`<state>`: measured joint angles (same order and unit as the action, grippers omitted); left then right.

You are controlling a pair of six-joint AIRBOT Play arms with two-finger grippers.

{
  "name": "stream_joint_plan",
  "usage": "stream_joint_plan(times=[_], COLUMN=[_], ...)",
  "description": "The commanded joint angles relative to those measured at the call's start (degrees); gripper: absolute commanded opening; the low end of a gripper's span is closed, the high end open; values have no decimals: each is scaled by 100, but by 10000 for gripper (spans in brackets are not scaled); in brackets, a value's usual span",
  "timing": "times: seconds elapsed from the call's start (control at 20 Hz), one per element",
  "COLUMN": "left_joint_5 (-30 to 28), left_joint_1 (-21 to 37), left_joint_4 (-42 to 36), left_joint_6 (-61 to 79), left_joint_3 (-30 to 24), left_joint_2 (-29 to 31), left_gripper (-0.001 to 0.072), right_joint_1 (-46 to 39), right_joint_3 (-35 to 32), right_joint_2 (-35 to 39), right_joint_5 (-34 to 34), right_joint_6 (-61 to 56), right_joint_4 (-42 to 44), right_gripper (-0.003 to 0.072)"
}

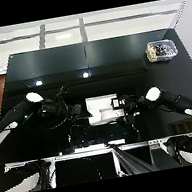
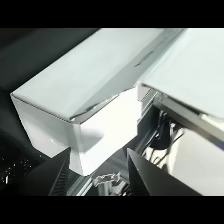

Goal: Fold the box and place the chain.

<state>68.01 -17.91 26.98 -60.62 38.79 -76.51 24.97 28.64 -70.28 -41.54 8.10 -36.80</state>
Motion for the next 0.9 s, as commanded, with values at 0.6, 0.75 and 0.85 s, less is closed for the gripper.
stream_joint_plan(times=[0.6, 0.75, 0.85], left_joint_5=[-914, -940, -935], left_joint_1=[-1421, -1499, -1521], left_joint_4=[2621, 2933, 3064], left_joint_6=[-3268, -3770, -3901], left_joint_3=[894, 894, 894], left_joint_2=[-2, -2, -2], left_gripper=[326, 326, 327], right_joint_1=[2, 2, 2], right_joint_3=[-2, -2, -2], right_joint_2=[-2, -2, -2], right_joint_5=[0, 0, 2], right_joint_6=[-7, -7, -7], right_joint_4=[11, 11, 11], right_gripper=[241, 241, 241])
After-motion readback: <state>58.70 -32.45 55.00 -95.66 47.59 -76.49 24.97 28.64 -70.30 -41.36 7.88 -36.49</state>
